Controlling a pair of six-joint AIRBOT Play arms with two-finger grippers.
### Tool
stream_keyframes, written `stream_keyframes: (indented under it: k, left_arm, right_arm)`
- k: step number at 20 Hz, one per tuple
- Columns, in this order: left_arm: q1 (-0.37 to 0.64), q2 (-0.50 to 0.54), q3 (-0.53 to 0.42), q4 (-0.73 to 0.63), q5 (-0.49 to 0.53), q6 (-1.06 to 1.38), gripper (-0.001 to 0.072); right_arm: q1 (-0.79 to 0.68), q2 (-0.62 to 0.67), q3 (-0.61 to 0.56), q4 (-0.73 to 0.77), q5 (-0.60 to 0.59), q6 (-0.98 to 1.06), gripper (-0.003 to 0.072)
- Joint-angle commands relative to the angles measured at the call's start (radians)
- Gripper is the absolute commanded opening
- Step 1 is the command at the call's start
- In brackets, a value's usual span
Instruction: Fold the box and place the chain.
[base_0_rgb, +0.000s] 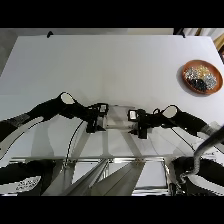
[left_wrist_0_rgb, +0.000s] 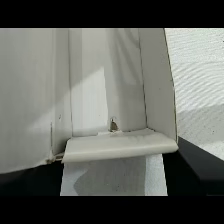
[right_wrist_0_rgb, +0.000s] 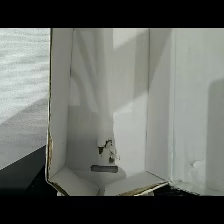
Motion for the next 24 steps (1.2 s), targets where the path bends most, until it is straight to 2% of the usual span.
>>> stream_keyframes:
  k: [1,19,24]
  left_arm:
    - [0.000,0.000,0.000,0.002,-0.001,-0.002,0.0212]
    - [0.000,0.000,0.000,0.002,-0.001,-0.002,0.0212]
    - [0.000,0.000,0.000,0.002,-0.001,-0.002,0.0212]
  right_arm:
    - [0.000,0.000,0.001,0.000,0.000,0.000,0.0301]
    - [0.000,0.000,0.001,0.000,-0.030,-0.032,0.0303]
    - [0.000,0.001,0.001,0.011,0.026,-0.021,0.0303]
